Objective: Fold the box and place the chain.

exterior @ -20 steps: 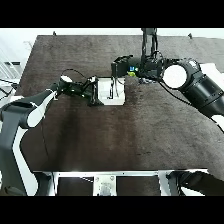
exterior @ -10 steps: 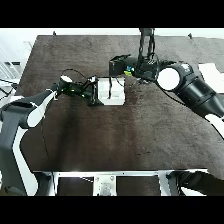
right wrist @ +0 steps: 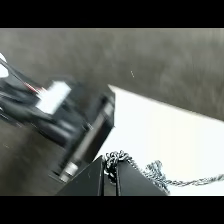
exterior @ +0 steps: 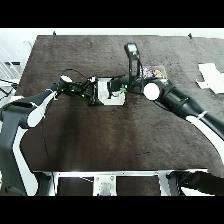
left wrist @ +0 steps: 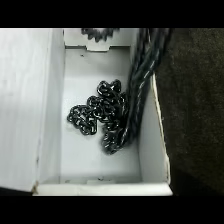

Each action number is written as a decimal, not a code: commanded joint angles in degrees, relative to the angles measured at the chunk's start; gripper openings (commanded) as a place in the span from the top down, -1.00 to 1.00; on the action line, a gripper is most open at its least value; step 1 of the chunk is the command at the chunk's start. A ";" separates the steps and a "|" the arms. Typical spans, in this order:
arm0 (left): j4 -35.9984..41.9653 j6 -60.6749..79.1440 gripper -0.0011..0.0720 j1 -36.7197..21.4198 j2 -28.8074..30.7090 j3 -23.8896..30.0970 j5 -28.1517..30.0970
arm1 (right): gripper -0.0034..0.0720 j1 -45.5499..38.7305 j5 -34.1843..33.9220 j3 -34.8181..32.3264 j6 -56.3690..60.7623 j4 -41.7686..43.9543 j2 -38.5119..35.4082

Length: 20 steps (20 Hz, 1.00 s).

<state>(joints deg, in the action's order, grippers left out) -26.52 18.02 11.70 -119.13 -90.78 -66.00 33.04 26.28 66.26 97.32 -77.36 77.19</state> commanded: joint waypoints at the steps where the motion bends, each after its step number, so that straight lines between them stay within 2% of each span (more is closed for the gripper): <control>1: 0.00 0.00 -0.14 -0.04 0.02 0.00 0.00 | 0.90 -0.02 -2.38 -2.47 0.02 0.26 4.76; 5: 0.00 0.00 -0.14 -0.04 0.02 0.00 0.00 | 0.89 -0.39 -4.50 -2.47 0.02 0.37 8.26; 6: 0.00 0.00 -0.14 -0.04 0.02 0.00 0.00 | 0.72 -0.74 -4.48 -2.47 0.02 0.35 8.55; 7: 0.00 0.00 -0.14 -0.04 0.02 0.00 -0.02 | 0.04 -1.46 -4.42 -2.47 0.09 0.37 8.52; 8: 0.00 0.00 -0.14 -0.04 0.00 0.00 0.00 | -0.11 -2.47 -4.39 -2.45 0.24 0.39 8.46; 15: 0.00 0.00 -0.14 -0.04 0.02 0.00 -0.02 | -0.12 -13.64 0.26 -2.82 0.63 -0.68 4.98; 16: 0.00 0.00 -0.14 -0.04 0.02 0.00 -0.04 | -0.16 -16.22 -0.57 -3.26 3.02 -0.63 5.31; 17: 0.00 0.00 -0.14 -0.04 0.00 0.00 0.00 | -0.34 -18.71 -1.51 -3.39 5.90 -0.11 6.23; 20: 0.00 0.00 -0.14 -0.04 0.00 0.00 0.00 | -0.40 -24.33 -2.32 -1.77 4.87 4.72 11.32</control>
<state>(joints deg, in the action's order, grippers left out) -26.52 18.02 11.70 -119.13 -90.78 -66.00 13.89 24.73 63.55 101.32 -76.18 85.27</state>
